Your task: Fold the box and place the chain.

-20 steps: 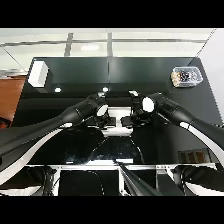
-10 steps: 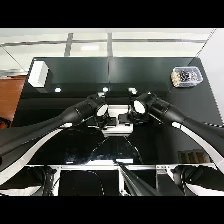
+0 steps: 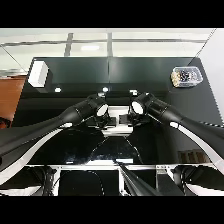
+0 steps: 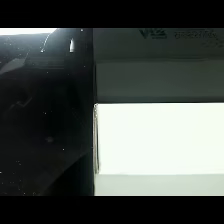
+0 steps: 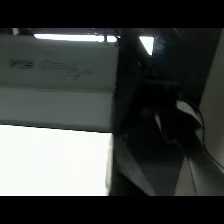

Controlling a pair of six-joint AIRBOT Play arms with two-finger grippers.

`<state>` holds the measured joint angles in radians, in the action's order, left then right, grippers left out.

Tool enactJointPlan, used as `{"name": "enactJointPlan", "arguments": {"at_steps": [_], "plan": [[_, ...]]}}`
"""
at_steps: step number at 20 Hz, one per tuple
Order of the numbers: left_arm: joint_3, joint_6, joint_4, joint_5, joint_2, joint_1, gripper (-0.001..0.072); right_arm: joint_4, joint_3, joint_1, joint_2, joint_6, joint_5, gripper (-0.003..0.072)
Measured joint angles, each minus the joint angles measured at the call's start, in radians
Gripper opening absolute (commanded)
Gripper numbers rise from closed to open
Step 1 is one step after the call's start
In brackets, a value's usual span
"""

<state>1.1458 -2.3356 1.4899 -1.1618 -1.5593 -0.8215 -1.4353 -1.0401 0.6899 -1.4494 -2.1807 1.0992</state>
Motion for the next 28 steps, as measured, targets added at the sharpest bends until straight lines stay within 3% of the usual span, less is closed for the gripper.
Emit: {"name": "enactJointPlan", "arguments": {"at_steps": [3,4,5,6,16,17,18,23,25,26,28], "plan": [[0.000,0.000,0.000,0.000,0.000,0.000,0.0029,0.003,0.000,0.000,-0.002,0.003,0.002,0.0019],[0.000,0.000,0.000,0.000,0.000,0.000,0.0029,0.003,-0.001,0.000,-0.003,0.003,0.004,0.0077],[0.000,0.001,0.001,0.001,0.000,0.000,0.0029,0.004,-0.001,0.000,-0.004,0.006,0.006,0.0243],[0.000,0.003,0.002,0.000,0.000,0.000,0.0029,0.006,0.000,0.000,-0.006,0.007,0.015,0.0267],[0.000,0.002,0.002,0.000,0.000,0.000,0.0029,0.018,0.000,0.001,-0.025,0.006,0.021,0.0250],[0.000,0.002,0.002,0.000,0.000,0.000,0.0029,0.019,0.000,0.001,-0.028,0.006,0.021,0.0095],[0.000,0.000,0.001,0.001,0.000,0.000,0.0029,0.022,0.000,0.001,-0.030,0.006,0.021,0.0017],[0.000,-0.001,-0.001,0.002,0.000,0.000,0.0029,0.029,-0.001,0.002,-0.034,0.018,0.026,0.0020],[0.000,0.001,0.001,0.003,0.000,0.000,0.0030,0.027,0.000,0.002,-0.033,0.027,0.031,0.0240],[0.000,0.003,0.002,0.003,0.000,0.000,0.0029,0.024,0.000,0.002,-0.031,0.028,0.045,0.0274],[0.000,0.003,0.002,0.003,0.000,0.000,0.0029,0.024,-0.001,0.002,-0.017,0.043,0.042,0.0274]]}}
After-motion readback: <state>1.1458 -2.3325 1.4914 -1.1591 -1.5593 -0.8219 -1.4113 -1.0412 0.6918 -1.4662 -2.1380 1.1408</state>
